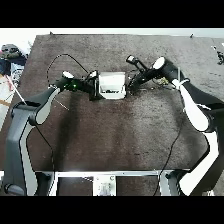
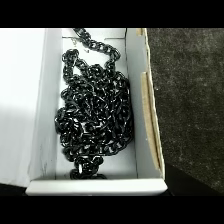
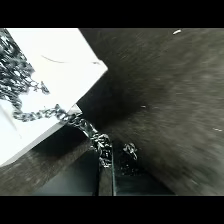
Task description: Fold the box and place the chain.
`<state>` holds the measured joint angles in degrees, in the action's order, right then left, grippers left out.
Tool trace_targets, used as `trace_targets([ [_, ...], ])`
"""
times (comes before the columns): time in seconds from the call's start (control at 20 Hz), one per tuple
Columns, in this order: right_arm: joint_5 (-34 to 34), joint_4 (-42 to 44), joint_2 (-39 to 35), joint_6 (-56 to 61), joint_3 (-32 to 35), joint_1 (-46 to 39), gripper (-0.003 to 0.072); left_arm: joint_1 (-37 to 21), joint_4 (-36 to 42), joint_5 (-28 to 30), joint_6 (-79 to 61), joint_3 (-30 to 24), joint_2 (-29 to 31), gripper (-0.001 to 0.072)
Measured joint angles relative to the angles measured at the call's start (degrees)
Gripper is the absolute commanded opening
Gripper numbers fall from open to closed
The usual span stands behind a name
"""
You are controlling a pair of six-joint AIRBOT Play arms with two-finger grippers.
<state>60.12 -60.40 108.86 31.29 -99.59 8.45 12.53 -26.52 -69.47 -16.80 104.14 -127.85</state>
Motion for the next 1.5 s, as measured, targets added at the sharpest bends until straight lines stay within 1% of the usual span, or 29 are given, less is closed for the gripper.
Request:
trace_targets([
  [0.2, 3.50, -0.61, -9.18, 3.02, 0.00, -0.33, 0.0014, 0.00, 0.00, 0.00, 0.00, 0.00, 0.00, 0.0469],
  [0.35, 4.66, -0.83, -15.96, 6.78, 0.59, -0.33, 0.0014, -0.02, 0.00, 0.00, 0.02, 0.00, 0.00, 0.0469],
  [0.55, 5.16, -5.68, -19.61, 10.82, 3.37, 1.16, 0.0014, -0.02, 0.00, 0.00, 0.00, 0.00, 0.02, 0.0469],
  [0.65, 4.35, -5.29, -20.68, 12.02, 3.93, 1.44, 0.0014, 0.00, 0.00, 0.00, 0.00, 0.00, 0.02, 0.0469],
  [0.8, 3.91, -2.23, -21.59, 12.87, 4.26, 2.14, 0.0014, 0.00, -0.02, 0.00, 0.00, 0.00, 0.02, 0.0469],
  [0.9, 4.07, -2.67, -21.62, 13.38, 4.42, 2.21, 0.0014, -0.02, 0.00, 0.02, 0.00, 0.00, 0.00, 0.0469],
  [1.3, 9.05, -3.19, -21.62, 16.28, 6.86, 2.51, 0.0014, 0.00, -0.02, 0.02, 0.00, 0.00, 0.00, 0.0469],
  [1.4, 8.37, -1.95, -21.62, 16.48, 8.28, 2.56, 0.0014, -0.02, 0.00, 0.02, 0.02, 0.00, 0.00, 0.0469],
  [1.5, 6.16, -0.46, -21.59, 16.68, 9.38, 2.69, 0.0014, 0.00, -0.02, 0.02, 0.02, 0.00, 0.00, 0.0469],
])
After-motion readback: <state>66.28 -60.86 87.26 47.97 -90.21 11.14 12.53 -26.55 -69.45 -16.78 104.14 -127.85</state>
